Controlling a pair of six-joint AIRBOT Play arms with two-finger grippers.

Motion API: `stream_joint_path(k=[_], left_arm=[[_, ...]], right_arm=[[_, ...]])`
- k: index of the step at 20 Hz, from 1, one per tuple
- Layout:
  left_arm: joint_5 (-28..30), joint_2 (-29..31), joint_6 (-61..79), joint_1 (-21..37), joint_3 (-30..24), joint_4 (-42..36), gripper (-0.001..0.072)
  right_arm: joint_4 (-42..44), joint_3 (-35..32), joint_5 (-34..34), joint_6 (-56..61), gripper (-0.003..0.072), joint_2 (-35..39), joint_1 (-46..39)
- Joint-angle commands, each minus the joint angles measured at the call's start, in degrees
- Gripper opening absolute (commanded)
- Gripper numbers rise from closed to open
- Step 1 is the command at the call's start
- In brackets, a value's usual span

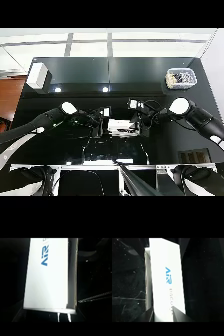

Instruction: Fold the box and place the chain.

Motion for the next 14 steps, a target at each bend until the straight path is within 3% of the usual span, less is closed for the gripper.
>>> stream_joint_path(k=[1, 4, 6, 14], left_arm=[[0.0, 0.0, 0.0, 0.0, 0.0, 0.0, 0.0341], [0.0, 0.0, 0.0, 0.0, 0.0, 0.0, 0.0341], [0.0, 0.0, 0.0, 0.0, 0.0, 0.0, 0.0349], [0.0, 0.0, 0.0, 0.0, 0.0, 0.0, 0.0350]], right_arm=[[-0.2, -0.3, 0.3, 0.3, 0.0243, 0.0, 0.0], [-0.2, -0.7, 0.3, 0.3, 0.0245, 0.0, 0.0], [-0.2, -0.8, 0.2, 0.3, 0.0334, 0.0, 0.0], [-0.3, -0.8, 0.1, 0.3, 0.0333, -0.2, 0.0]])
